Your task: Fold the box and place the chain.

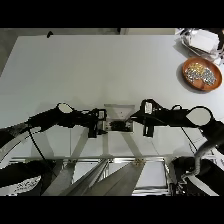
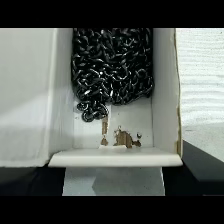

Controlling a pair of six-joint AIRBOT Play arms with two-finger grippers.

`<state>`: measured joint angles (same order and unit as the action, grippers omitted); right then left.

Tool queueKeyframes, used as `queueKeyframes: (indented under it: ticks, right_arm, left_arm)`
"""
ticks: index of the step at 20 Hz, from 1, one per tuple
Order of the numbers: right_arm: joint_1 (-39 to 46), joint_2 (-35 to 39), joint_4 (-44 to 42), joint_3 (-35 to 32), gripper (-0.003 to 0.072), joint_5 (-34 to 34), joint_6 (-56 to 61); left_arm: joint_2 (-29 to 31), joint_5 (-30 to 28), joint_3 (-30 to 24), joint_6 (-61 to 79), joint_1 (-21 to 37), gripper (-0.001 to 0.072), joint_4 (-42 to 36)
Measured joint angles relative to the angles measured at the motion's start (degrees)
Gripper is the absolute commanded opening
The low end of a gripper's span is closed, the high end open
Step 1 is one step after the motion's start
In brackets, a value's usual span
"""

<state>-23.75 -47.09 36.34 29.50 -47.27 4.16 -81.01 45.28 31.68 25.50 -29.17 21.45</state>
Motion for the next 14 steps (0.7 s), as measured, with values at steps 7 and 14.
queueKeyframes:
  ticks: [7,14]
  right_arm:
    - [-7.7,-8.1,-6.2,0.7,0.0072,4.4,1.5]
    - [-5.5,-12.3,3.2,11.0,0.0295,-3.0,9.9]
  left_arm:
    - [0.0,0.0,0.0,0.0,0.0,0.0211,0.0]
    - [0.0,0.0,0.0,0.0,0.0,0.0211,0.0]
